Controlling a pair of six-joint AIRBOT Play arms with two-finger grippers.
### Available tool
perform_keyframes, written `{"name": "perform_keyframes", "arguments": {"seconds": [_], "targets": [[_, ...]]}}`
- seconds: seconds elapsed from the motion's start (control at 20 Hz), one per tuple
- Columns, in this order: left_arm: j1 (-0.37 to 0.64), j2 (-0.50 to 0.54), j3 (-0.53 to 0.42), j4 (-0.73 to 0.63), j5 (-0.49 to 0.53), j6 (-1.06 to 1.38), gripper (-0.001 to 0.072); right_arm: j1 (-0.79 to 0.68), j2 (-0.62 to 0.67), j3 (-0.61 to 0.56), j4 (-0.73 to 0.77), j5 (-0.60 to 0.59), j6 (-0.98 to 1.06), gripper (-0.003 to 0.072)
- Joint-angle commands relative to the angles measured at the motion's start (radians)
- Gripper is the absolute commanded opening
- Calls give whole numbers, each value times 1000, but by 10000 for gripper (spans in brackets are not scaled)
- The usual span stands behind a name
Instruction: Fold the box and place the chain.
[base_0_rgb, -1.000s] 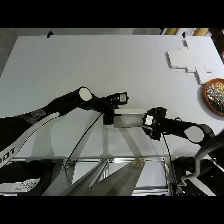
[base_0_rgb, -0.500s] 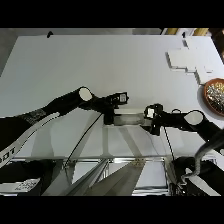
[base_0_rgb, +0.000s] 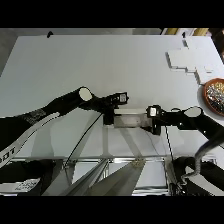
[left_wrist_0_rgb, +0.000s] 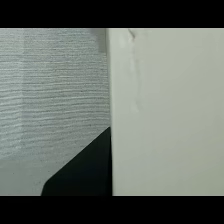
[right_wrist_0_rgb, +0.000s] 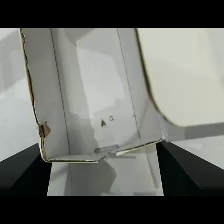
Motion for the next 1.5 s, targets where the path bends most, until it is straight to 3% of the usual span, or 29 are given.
{"name": "perform_keyframes", "arguments": {"seconds": [0.0,0.3,0.95,1.2,1.45], "targets": [[0,0,1,0,0,0,10,-11,-69,41,50,45,-83,682],[0,0,1,0,0,0,10,-11,-185,82,48,78,-74,682],[0,0,1,0,0,0,10,-11,-217,82,50,79,-77,646],[0,0,1,0,0,0,10,-11,-220,82,48,66,-76,389],[0,0,1,0,0,0,10,-11,-219,82,48,66,-77,381]]}}
